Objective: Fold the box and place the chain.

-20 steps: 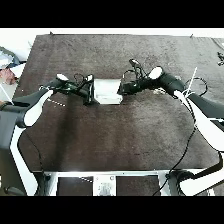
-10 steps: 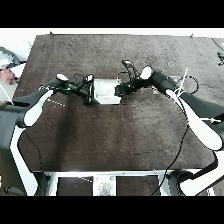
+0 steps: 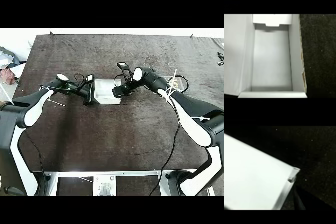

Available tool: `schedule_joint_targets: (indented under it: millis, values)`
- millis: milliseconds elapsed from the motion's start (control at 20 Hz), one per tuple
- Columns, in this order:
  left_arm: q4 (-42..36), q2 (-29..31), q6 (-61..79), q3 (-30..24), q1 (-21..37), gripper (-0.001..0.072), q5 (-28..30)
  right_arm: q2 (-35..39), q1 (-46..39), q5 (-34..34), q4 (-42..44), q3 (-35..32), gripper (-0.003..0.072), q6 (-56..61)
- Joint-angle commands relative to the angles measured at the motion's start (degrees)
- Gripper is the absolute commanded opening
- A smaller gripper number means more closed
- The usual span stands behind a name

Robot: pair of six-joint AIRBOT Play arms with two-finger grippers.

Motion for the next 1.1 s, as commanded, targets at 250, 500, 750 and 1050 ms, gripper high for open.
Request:
schedule_joint_targets:
  millis: [250, 500, 750, 1050]
  values:
    - [-0.15, -0.04, 0.00, 0.02, 0.07, 0.0464, 0.04, -5.49, 1.90, 11.67, -9.99, 11.80, 0.0448, 7.78]
    - [-0.17, -0.04, 0.00, 0.02, 0.07, 0.0464, 0.02, -9.57, 4.33, 17.11, -15.32, 18.93, 0.0448, 13.09]
    - [-0.46, -0.04, 0.00, 0.02, 0.07, 0.0465, 0.02, -9.64, 4.52, 16.31, -15.65, 18.97, 0.0448, 19.12]
    - [-0.57, -0.04, 0.00, 0.02, 0.07, 0.0464, 0.00, -10.05, 4.68, 17.53, -15.65, 18.97, 0.0420, 22.77]
